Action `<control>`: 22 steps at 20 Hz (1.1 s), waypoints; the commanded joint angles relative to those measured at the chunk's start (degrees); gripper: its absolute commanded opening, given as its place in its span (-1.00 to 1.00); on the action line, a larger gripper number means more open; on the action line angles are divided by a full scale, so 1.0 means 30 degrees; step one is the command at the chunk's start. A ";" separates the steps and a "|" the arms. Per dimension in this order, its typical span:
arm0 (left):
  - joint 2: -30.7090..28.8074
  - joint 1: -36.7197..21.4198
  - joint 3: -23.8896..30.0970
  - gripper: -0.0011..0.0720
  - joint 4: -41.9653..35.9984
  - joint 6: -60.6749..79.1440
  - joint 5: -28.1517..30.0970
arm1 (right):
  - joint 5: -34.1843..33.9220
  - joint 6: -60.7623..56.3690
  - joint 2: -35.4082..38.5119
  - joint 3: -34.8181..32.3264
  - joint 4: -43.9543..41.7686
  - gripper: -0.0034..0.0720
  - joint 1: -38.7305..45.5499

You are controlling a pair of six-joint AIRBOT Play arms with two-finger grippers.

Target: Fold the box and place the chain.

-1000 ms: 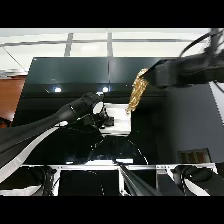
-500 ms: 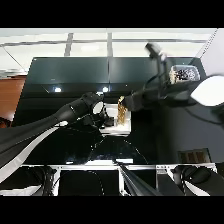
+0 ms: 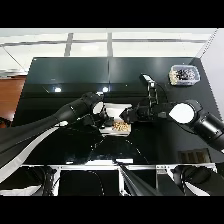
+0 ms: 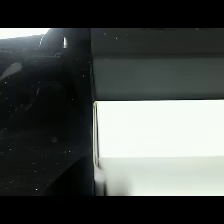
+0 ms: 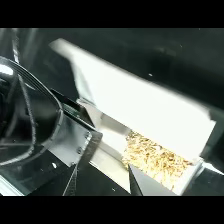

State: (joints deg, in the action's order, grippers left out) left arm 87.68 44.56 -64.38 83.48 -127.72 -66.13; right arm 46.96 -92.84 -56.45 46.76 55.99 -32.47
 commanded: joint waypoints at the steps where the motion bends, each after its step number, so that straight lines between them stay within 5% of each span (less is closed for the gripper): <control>1: 0.0000 0.0007 -0.0007 -0.91 -0.0007 0.0000 0.0022 | 0.1530 -0.0058 0.0313 0.0168 0.2492 0.07 0.1464; 5: 0.0029 0.0007 -0.0007 -0.91 0.0015 0.0000 0.0080 | 0.3322 -0.0058 0.0517 0.0153 0.5406 0.07 0.4430; 10: 0.0248 0.0022 -0.0015 -0.90 -0.0823 -0.1348 0.0444 | 0.3381 -0.0051 0.0517 -0.0146 0.5421 0.07 0.4983; 11: 0.0226 0.0095 -0.0029 -0.66 -0.1005 -0.1610 0.0364 | 0.3322 -0.0051 0.0510 -0.0175 0.5428 0.07 0.4991; 13: -0.0051 0.0299 -0.0306 0.73 -0.0911 -0.1770 -0.0109 | 0.3075 -0.0029 0.0510 -0.0219 0.5457 0.07 0.4991; 14: -0.0510 0.0393 -0.0423 0.90 -0.0415 -0.1450 -0.0138 | 0.3038 -0.0022 0.0510 -0.0219 0.5581 0.07 0.4991; 19: -0.5785 0.1443 -0.0138 0.90 0.4554 0.0525 -0.1967 | 0.3038 -0.0029 0.0510 -0.0219 0.5945 0.07 0.4991; 22: -0.9879 0.0299 0.3024 0.90 0.9544 -0.1596 -0.4146 | 0.2856 -0.0029 0.0510 -0.0219 0.5938 0.07 0.4991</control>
